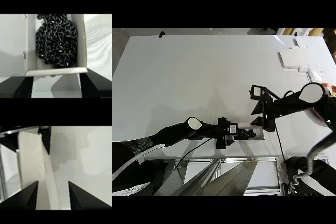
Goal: Fold the box and place the chain.
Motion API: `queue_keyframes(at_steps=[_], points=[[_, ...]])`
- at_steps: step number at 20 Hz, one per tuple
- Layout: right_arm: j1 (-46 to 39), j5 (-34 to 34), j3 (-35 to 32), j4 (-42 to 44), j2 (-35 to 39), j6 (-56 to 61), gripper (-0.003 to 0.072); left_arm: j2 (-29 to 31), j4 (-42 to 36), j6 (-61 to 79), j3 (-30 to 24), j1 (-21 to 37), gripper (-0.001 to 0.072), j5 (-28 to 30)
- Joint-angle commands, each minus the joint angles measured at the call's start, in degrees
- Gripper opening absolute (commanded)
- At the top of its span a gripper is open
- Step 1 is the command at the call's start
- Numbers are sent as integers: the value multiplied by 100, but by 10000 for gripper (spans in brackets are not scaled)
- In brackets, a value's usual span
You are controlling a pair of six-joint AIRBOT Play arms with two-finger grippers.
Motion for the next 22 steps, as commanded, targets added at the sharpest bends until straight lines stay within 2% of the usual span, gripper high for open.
queue_keyframes(at_steps=[1, 7, 11, 13, 14, 16, 18, 21, 22], points=[[177, -170, -597, -81, 404, -210, 414, 4, 0, 0, 0, -2, 207, 2], [481, -160, -1049, -81, 846, -389, 408, 4, 0, 2, 0, -2, 207, 2], [634, -153, -1108, -103, 1005, -514, 385, 4, 0, 2, 0, -2, 207, 2], [664, -157, -1110, -341, 1150, -516, 246, 4, 0, 2, 0, -2, 207, 2], [664, -184, -1123, -542, 1211, -516, 232, 4, 0, 2, 0, -2, 207, 2], [664, -306, -1180, -870, 1250, -511, 250, 4, 0, 2, 0, -2, 207, 2], [664, -483, -1259, -925, 1250, -511, 300, 4, 0, 2, 0, -2, 207, 2], [664, -647, -1357, -925, 1250, -511, 289, 4, 0, 0, 0, -2, 207, 2], [664, -675, -1360, -922, 1250, -511, 255, 4, 0, 2, 0, -2, 207, 2]])
